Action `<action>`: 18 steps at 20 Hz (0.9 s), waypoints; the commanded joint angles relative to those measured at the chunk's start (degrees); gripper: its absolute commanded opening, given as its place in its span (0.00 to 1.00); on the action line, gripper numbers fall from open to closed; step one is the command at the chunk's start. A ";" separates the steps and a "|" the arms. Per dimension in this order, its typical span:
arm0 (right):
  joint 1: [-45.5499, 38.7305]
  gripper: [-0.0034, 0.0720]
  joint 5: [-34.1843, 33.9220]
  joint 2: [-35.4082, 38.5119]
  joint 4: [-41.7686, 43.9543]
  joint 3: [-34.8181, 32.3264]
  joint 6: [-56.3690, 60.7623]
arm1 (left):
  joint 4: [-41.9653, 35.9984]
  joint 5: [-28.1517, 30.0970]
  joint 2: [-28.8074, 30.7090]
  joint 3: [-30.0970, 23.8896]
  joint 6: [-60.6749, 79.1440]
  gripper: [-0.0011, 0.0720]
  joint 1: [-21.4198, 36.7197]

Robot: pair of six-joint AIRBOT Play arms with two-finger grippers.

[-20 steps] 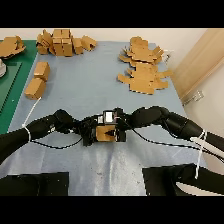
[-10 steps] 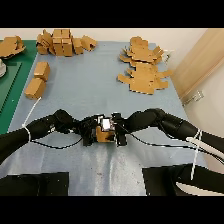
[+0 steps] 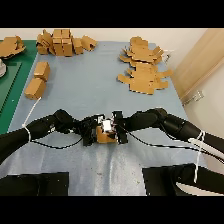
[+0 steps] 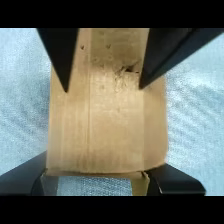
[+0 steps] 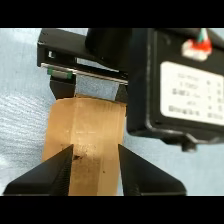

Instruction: Fold the box.

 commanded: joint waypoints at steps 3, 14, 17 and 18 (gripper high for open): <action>0.74 0.65 -1.55 0.33 6.14 -0.02 1.55 | 0.00 0.02 0.02 0.00 0.00 0.73 0.00; 6.69 0.63 5.22 -0.79 -11.91 -0.02 9.16 | 0.00 -0.02 0.02 0.00 0.00 0.73 0.00; 8.63 0.55 4.92 -0.35 -18.12 -0.02 11.58 | 0.00 0.02 0.02 0.00 0.00 0.73 0.00; 9.11 0.55 4.98 0.02 -19.04 -0.02 11.50 | 0.00 0.00 0.02 0.00 0.00 0.73 0.00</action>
